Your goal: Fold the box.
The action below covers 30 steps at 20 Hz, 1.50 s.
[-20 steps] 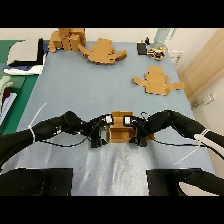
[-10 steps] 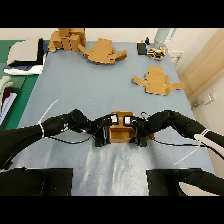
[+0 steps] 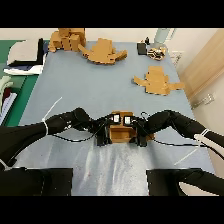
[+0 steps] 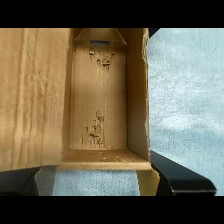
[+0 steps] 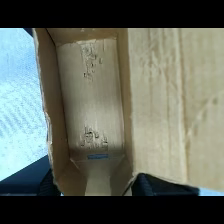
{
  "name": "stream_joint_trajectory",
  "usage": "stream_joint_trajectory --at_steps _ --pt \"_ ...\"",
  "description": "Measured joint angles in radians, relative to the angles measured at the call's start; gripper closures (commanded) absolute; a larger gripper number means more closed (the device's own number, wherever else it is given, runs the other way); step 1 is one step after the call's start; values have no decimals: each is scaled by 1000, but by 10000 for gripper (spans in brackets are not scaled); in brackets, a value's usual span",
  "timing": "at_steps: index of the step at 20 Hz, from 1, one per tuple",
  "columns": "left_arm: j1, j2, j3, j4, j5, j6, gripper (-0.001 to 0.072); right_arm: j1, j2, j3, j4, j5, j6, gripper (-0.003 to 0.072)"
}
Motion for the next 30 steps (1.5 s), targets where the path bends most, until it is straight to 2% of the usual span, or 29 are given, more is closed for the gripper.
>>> stream_joint_trajectory --at_steps 4,6,30 --pt "-2 -13 6 8 -9 0 9 0 0 0 0 0 0 174" --pt "-4 -16 6 10 -7 0 149 0 0 0 0 0 0 174" --pt "-6 -20 8 36 -33 -1 145 0 0 0 0 0 0 175"
